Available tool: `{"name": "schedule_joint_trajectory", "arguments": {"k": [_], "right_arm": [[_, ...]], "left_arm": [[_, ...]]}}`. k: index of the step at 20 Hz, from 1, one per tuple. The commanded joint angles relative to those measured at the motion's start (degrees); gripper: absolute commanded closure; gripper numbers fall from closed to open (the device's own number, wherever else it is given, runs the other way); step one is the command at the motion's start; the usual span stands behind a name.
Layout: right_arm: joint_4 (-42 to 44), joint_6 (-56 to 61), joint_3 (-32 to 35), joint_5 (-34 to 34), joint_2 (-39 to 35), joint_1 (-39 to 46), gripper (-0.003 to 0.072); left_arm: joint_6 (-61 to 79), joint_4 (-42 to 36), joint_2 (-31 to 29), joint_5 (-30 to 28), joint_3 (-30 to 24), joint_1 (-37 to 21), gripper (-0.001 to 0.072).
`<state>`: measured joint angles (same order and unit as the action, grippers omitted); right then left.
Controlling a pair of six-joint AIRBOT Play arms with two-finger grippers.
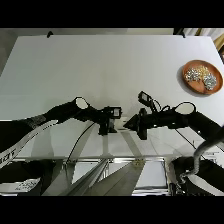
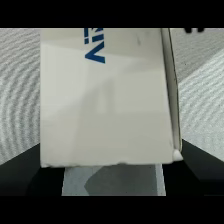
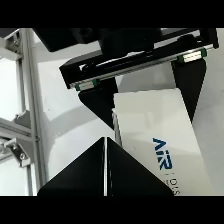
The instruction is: Fold the box and place the chain.
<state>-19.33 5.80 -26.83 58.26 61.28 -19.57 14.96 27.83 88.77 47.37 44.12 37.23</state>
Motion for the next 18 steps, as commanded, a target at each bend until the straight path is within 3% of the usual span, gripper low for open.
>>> {"name": "schedule_joint_trajectory", "arguments": {"k": [1,9,18], "right_arm": [[-2.01,0.17,-0.04,-2.01,0.20,0.37,0.0672],[-3.37,0.15,0.17,-3.74,1.84,0.42,0.0674],[-3.34,-0.28,4.90,-5.14,1.84,-2.03,0.0674]], "left_arm": [[0.02,0.02,-0.04,0.00,0.04,0.00,0.0313],[0.02,0.04,-0.04,0.00,0.04,0.00,0.0313],[0.02,0.02,-0.04,0.00,0.04,0.00,0.0313]]}}
